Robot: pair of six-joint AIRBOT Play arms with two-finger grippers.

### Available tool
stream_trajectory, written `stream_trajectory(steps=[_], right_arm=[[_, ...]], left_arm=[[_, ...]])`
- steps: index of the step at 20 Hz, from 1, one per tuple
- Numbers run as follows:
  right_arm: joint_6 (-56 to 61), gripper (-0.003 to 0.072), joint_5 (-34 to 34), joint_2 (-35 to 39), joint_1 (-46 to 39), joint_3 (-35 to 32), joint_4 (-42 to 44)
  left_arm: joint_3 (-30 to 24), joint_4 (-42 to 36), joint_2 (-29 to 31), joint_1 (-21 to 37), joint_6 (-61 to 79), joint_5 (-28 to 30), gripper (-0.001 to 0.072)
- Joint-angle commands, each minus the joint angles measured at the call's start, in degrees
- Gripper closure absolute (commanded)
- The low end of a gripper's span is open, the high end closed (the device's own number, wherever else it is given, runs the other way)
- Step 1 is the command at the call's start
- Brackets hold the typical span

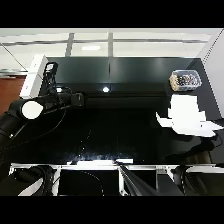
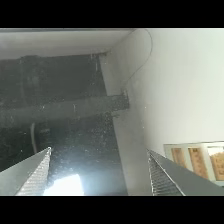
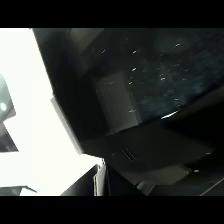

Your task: Fold the box and place the chain.

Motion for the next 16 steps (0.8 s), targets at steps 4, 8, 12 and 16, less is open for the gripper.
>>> stream_trajectory(steps=[4, 8, 12, 16], right_arm=[[-4.55, 0.0648, -0.24, 4.98, 7.52, -1.86, 3.48], [-4.31, 0.0648, -3.82, 10.36, 18.36, -5.81, 5.55], [2.21, 0.0649, -10.78, 18.67, 27.93, -13.84, 10.71], [3.5, 0.0648, -20.0, 31.8, 38.95, -27.5, 19.52]], left_arm=[[0.0, -0.26, -0.04, 0.04, 0.02, -0.44, -0.0003], [0.0, -0.24, -0.04, -0.04, 0.04, -1.86, -0.0003], [0.0, -0.31, -0.04, -0.07, 0.07, -3.82, -0.0003], [0.0, -2.32, -0.28, 0.04, 0.0, -6.64, -0.0003]])
